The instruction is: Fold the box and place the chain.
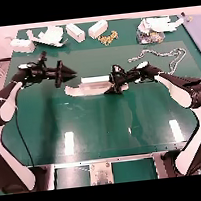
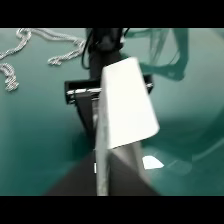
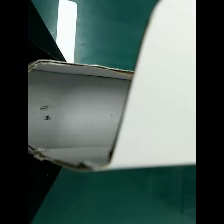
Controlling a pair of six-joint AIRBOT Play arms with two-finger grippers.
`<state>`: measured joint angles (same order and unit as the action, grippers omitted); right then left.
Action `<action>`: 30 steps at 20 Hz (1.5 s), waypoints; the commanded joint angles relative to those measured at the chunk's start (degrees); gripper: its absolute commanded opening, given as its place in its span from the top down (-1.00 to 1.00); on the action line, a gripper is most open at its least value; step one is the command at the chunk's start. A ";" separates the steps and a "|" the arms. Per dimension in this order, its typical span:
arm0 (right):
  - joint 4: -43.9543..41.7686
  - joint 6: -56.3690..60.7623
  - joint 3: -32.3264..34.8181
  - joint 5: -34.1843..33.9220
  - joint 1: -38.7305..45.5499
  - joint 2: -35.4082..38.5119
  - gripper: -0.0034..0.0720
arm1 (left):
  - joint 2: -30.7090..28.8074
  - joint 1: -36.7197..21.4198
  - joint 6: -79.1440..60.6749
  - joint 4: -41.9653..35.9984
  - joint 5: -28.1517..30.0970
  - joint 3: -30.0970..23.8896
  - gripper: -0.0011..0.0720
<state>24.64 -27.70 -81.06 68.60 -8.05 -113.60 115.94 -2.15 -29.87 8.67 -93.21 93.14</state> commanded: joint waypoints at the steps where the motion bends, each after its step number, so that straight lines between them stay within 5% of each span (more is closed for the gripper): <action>1: -0.02 0.02 -0.02 0.02 0.00 -0.02 -0.39 | -0.24 -2.71 1.18 -0.28 -12.20 0.04 0.92; 5: -0.02 0.02 0.00 0.02 0.00 -0.02 -0.39 | -3.56 -0.55 2.40 3.98 -10.34 -1.25 0.93; 11: -0.02 0.02 -0.02 0.02 0.00 -0.02 -0.39 | -15.69 2.86 1.49 3.61 15.56 -17.57 0.93; 14: -0.02 0.02 0.00 0.02 0.00 -0.02 -0.39 | -19.32 3.76 -3.28 2.86 19.80 -23.93 0.93; 19: -0.02 0.02 -0.02 0.02 0.00 -0.02 -0.39 | -19.45 5.64 -3.30 2.91 20.87 -27.67 0.93; 30: -0.02 0.02 -0.02 0.02 0.00 -0.02 -0.39 | -19.12 9.55 -5.68 -6.38 37.79 -28.83 0.93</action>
<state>24.62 -27.68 -81.06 68.60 -8.05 -113.60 96.62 7.20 -34.54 5.17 -60.99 63.92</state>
